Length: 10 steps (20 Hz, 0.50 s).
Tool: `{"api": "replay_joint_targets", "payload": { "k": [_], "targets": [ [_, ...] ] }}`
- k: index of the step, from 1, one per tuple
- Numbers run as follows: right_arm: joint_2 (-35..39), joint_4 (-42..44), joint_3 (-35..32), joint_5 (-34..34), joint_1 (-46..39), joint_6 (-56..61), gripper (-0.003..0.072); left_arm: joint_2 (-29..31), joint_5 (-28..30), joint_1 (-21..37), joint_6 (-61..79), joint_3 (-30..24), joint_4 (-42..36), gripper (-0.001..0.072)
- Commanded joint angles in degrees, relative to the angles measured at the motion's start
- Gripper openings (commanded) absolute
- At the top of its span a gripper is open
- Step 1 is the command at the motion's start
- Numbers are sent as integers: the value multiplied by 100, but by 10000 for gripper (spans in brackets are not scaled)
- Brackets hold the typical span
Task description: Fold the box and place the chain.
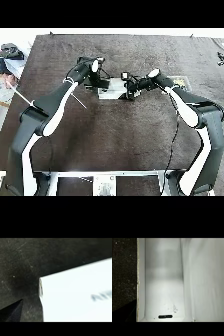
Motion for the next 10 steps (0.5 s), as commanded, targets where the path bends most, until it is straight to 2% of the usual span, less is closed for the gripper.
{"api": "replay_joint_targets", "payload": {
  "k": [1,4,7,10],
  "targets": [
    [-2,7,2,4,7,4,269,439,-197,2,739,-7,31,710],
    [-2,7,2,4,7,4,269,907,-308,59,1624,-20,50,710],
    [-2,7,2,4,7,4,269,1182,-107,376,2546,-186,-219,709],
    [-2,7,2,4,7,4,269,1228,164,1049,3838,-514,-1781,709]
  ]
}}
